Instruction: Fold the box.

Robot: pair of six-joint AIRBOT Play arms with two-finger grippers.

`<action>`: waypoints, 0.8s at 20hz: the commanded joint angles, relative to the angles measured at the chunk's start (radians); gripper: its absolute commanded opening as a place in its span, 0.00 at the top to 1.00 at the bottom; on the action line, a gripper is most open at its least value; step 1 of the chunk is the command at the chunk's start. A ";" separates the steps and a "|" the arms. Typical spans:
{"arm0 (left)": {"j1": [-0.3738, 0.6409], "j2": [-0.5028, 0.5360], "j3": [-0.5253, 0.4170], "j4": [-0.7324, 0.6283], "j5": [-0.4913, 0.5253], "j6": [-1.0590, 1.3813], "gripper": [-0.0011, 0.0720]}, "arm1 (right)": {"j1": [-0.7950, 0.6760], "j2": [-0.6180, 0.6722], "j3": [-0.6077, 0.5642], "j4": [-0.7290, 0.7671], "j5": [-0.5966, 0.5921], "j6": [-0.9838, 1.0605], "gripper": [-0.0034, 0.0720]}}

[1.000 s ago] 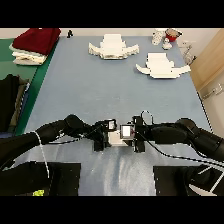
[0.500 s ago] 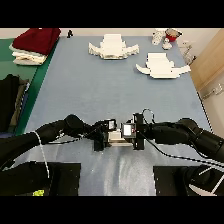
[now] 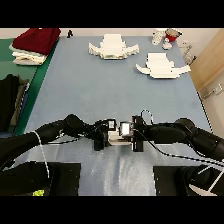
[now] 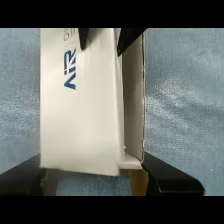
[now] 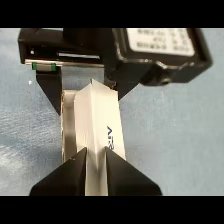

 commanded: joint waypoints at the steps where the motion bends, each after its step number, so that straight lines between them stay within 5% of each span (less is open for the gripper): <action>1: -0.001 0.000 0.000 0.000 -0.003 -0.001 0.36 | 0.002 -0.002 -0.002 0.021 -0.059 0.026 0.74; 8: -0.001 0.000 0.000 0.000 -0.003 -0.001 0.36 | 0.002 0.005 -0.035 0.054 -0.060 0.032 0.74; 11: -0.001 0.000 0.000 0.000 -0.003 -0.001 0.36 | 0.002 0.039 -0.035 0.069 -0.049 0.032 0.46; 16: -0.001 0.000 0.000 0.000 -0.003 -0.001 0.36 | -0.001 0.116 -0.040 0.174 -0.019 0.227 0.46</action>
